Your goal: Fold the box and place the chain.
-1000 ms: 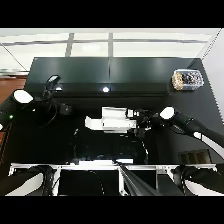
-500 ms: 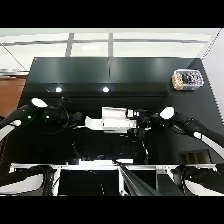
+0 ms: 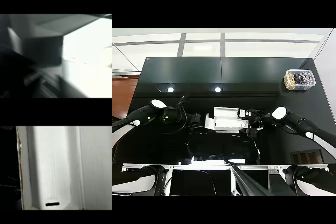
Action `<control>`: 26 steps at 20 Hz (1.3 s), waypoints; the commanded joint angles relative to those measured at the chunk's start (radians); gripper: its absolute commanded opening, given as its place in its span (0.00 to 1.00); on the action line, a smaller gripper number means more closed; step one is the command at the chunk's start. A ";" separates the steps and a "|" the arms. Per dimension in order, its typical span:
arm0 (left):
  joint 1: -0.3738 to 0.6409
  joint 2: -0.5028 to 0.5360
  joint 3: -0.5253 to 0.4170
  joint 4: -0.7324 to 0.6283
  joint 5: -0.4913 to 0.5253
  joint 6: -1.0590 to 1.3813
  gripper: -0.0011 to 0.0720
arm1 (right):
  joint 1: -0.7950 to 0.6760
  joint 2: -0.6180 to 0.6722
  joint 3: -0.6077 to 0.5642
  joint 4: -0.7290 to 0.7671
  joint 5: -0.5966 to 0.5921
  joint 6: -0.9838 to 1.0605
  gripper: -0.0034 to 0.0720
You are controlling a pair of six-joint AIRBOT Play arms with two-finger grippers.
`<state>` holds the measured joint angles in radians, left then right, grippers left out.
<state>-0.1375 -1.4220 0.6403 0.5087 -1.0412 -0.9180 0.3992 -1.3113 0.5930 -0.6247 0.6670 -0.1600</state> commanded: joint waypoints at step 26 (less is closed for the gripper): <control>-0.150 -0.001 0.148 0.026 -0.055 -0.016 0.71 | 0.000 0.000 0.001 0.000 0.000 0.000 0.29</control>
<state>-0.2543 -1.4227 0.7570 0.4763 -1.1343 -0.8658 0.3992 -1.3113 0.5930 -0.6247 0.6670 -0.1600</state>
